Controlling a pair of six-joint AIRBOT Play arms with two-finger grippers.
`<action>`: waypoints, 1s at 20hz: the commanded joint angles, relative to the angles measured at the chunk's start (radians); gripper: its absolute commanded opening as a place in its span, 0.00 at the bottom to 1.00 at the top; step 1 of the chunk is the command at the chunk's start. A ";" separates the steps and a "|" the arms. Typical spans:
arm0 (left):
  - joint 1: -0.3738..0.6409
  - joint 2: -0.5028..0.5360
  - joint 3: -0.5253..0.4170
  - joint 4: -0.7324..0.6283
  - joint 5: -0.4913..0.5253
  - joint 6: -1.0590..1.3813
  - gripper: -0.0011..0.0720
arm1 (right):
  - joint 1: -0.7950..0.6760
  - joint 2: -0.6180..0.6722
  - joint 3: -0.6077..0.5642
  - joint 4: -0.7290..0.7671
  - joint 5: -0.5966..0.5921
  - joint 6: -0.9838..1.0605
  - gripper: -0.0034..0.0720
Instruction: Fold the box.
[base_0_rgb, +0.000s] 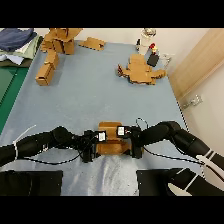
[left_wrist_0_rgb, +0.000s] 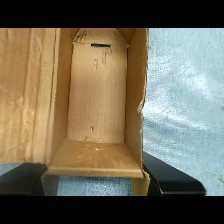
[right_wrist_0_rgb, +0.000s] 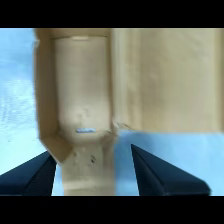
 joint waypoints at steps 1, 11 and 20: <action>0.000 0.000 0.000 0.000 0.000 0.000 0.73 | -0.022 0.061 0.017 -0.041 -0.111 0.176 0.99; 0.000 0.000 0.000 0.000 0.000 0.000 0.73 | -0.021 0.215 0.086 0.081 -0.270 1.329 0.98; 0.000 0.000 0.000 0.000 0.000 0.000 0.73 | -0.014 0.130 0.087 0.260 -0.089 1.492 0.05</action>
